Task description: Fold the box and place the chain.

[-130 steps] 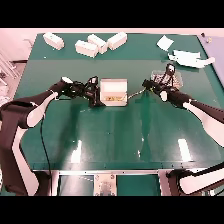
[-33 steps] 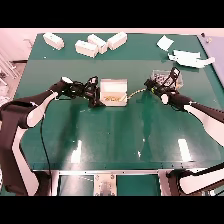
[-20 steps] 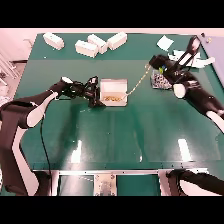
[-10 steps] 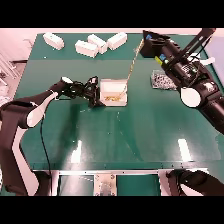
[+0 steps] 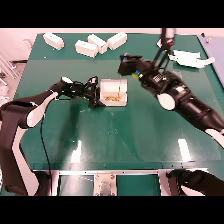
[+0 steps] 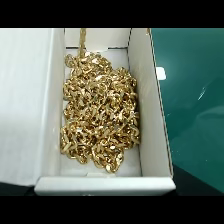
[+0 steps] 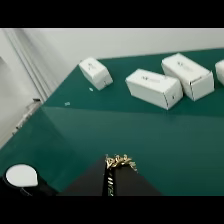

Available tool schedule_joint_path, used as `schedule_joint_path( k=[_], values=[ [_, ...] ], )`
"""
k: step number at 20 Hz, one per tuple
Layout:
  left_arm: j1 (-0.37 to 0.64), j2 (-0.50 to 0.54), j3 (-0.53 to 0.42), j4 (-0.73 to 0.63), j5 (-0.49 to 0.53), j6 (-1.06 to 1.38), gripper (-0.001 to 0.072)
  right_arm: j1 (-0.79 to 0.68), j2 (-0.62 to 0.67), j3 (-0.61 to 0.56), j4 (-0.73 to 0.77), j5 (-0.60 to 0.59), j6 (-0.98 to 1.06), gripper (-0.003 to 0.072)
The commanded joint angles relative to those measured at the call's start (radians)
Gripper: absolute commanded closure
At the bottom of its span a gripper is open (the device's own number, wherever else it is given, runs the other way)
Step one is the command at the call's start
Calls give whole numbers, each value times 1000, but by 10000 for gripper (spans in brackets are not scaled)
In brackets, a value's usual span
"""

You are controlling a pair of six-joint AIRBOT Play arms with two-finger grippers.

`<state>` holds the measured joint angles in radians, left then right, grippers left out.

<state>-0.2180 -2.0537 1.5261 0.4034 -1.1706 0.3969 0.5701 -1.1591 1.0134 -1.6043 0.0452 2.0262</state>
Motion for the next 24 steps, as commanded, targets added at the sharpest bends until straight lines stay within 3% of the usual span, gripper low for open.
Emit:
schedule_joint_path(
  k=[1, 12, 13, 14, 15, 18, 21, 23, 24],
  values=[
    [1, 1, 1, 0, 0, 0, 241, 23, -73, -37, 7, 61, 26, 679],
    [1, 1, 1, 0, 0, 0, 241, 22, -190, -187, 42, 63, 94, 677],
    [1, 1, 1, 0, 0, 0, 241, 23, -188, -186, 42, 61, 93, 566],
    [1, 1, 1, 0, 0, 0, 241, 22, -181, -182, 41, 61, 82, 326],
    [1, 1, 1, 0, 0, 0, 241, 20, -170, -177, 41, 60, 74, 277],
    [1, 1, 1, 0, 0, 0, 240, 5, -126, -151, 41, 61, -32, 294],
    [1, 1, 1, 0, 0, 0, 241, -46, -42, -112, 41, 61, -151, 484],
    [1, 1, 1, 0, 0, 0, 241, -116, -4, -79, 41, 62, -237, 677],
    [1, 1, 1, 0, 0, 0, 241, -163, -7, -63, 41, 76, -276, 678]
  ],
)
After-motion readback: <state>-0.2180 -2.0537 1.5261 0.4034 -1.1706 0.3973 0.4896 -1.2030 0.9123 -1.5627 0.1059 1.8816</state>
